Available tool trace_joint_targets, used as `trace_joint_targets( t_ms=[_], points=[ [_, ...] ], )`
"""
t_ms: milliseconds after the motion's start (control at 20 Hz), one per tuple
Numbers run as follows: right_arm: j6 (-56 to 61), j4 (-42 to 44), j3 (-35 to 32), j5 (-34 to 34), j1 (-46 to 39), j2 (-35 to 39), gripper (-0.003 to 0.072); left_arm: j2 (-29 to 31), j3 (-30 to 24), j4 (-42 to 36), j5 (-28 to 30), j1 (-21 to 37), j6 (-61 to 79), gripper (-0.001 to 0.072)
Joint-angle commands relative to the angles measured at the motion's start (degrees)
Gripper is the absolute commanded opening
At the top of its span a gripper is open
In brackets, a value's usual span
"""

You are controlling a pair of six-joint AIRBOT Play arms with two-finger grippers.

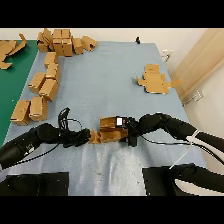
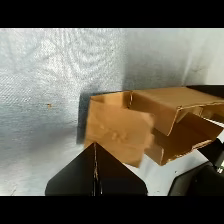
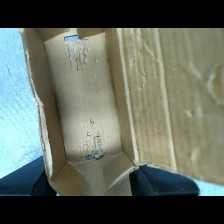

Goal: Fold the box.

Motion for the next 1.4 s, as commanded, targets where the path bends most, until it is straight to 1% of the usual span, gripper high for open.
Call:
trace_joint_targets(
  t_ms=[0, 300, 400, 500, 600, 750, 900, 1000, 1200, 1350],
  points=[
    [0.0, 0.3, 0.0, 0.0, 0.0, 0.0, 0.0556, -2.1, -0.1, -1.3, 2.6, -2.9, -2.3, 0.001],
    [0.0, 0.3, 0.0, 0.0, 0.0, 0.0, 0.0556, -1.6, -0.1, 0.6, 2.5, -2.4, -2.8, 0.001],
    [0.0, 0.3, 0.0, 0.0, 0.0, 0.0, 0.0556, -0.4, -0.1, 4.5, 2.0, -1.6, -6.7, 0.0009],
    [0.0, 0.3, 0.0, 0.0, 0.0, 0.0, 0.0556, 1.3, -0.1, 10.0, -0.1, -0.1, -11.1, 0.0009],
    [0.0, 0.3, 0.0, 0.0, 0.0, 0.0, 0.0556, 2.4, -0.1, 12.7, -2.0, 1.4, -13.3, 0.0009],
    [0.0, 0.3, 0.0, 0.0, 0.0, -0.1, 0.0556, 1.0, -0.1, 12.5, -1.9, 1.5, -13.2, 0.0009],
    [0.0, 0.3, 0.0, 0.0, 0.0, 0.0, 0.0556, -1.0, -0.1, 10.4, -1.7, 1.5, -11.5, 0.001],
    [0.0, 0.3, 0.0, 0.0, 0.0, 0.0, 0.0556, -1.0, -0.1, 7.8, 0.1, 0.9, -9.3, 0.001],
    [0.0, 0.3, 0.0, 0.0, 0.0, -0.1, 0.0556, -1.0, -0.1, 7.3, 2.7, -1.0, -9.6, 0.0009],
    [0.0, 0.3, 0.0, 0.0, 0.0, -0.1, 0.0556, -1.7, -0.1, 6.7, 2.1, -1.0, -9.5, 0.0009]
  ],
)
